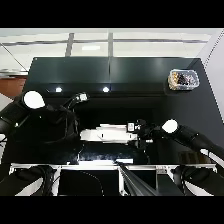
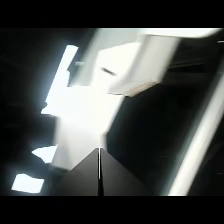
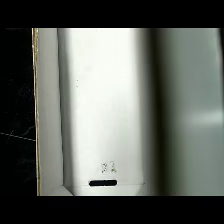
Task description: Fold the box and place the chain.
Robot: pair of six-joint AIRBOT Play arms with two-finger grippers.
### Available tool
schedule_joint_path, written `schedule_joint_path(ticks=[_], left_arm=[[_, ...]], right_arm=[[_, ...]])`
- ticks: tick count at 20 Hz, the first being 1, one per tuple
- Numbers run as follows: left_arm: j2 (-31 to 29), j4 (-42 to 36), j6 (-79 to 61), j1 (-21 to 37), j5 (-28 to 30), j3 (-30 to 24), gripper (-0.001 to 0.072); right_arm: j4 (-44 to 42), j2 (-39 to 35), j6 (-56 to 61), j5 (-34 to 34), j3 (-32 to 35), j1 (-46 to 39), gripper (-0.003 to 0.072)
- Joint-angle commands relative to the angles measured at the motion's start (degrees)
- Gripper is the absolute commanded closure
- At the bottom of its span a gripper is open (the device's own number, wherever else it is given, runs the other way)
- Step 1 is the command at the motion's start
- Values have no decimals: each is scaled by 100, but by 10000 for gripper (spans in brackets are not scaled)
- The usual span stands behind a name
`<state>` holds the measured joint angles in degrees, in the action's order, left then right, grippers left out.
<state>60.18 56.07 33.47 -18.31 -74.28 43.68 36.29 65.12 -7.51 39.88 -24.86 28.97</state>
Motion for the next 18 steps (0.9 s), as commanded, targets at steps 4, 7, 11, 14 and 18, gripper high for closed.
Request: schedule_joint_path(ticks=[4, 7, 11, 14, 18], left_arm=[[-116, -3744, -400, -59, 826, -1296, 679], [-114, -4706, -1036, -306, 1891, -1749, 678], [-52, -4951, -1130, -859, 3412, -1753, 678], [31, -4968, -1130, -1086, 4179, -1753, 678], [245, -5117, -1130, -1244, 4758, -1753, 677]], right_arm=[[15, -2, 0, -7, -2, 7, 154], [15, -2, 0, -7, -2, 7, 154], [15, -2, 0, -7, -2, 7, 154], [13, -2, 0, -7, -2, 7, 154], [15, -2, -2, -11, -2, 7, 154]])
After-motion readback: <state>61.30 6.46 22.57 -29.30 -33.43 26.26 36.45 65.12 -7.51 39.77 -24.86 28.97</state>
